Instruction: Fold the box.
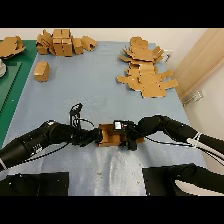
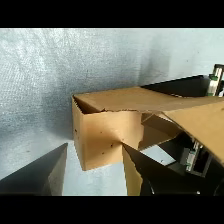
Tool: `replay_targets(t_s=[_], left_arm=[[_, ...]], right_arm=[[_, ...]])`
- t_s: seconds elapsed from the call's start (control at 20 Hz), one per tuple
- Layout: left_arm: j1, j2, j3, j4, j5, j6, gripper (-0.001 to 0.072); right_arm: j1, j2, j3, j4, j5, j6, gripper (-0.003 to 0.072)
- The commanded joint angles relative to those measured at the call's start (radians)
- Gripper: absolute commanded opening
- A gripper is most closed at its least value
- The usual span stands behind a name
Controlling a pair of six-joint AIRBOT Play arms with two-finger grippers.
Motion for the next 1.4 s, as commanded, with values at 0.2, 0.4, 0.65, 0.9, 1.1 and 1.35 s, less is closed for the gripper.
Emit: replay_targets(t_s=[0.2,0.4,0.65,0.9,1.1,1.35], left_arm=[[-0.036,-0.119,0.111,0.024,-0.064,0.053,0.0523],[-0.056,-0.235,0.205,0.043,-0.168,0.051,0.0523],[-0.087,-0.286,0.244,0.153,-0.179,-0.031,0.0523],[-0.087,-0.286,0.244,0.180,-0.114,-0.057,0.0525],[-0.087,-0.286,0.243,0.177,-0.071,-0.056,0.0525],[-0.087,-0.286,0.244,0.177,-0.096,-0.068,0.0525]], right_arm=[[0.001,-0.001,0.000,0.000,-0.001,0.000,0.0504],[0.001,-0.001,0.000,0.000,-0.008,0.001,0.0504],[0.001,-0.001,0.000,0.000,-0.008,0.000,0.0504],[0.001,-0.001,0.000,0.000,-0.008,0.000,0.0503],[0.001,-0.001,0.000,0.000,-0.008,0.000,0.0504],[0.001,-0.001,0.000,0.000,-0.008,0.000,0.0504]])
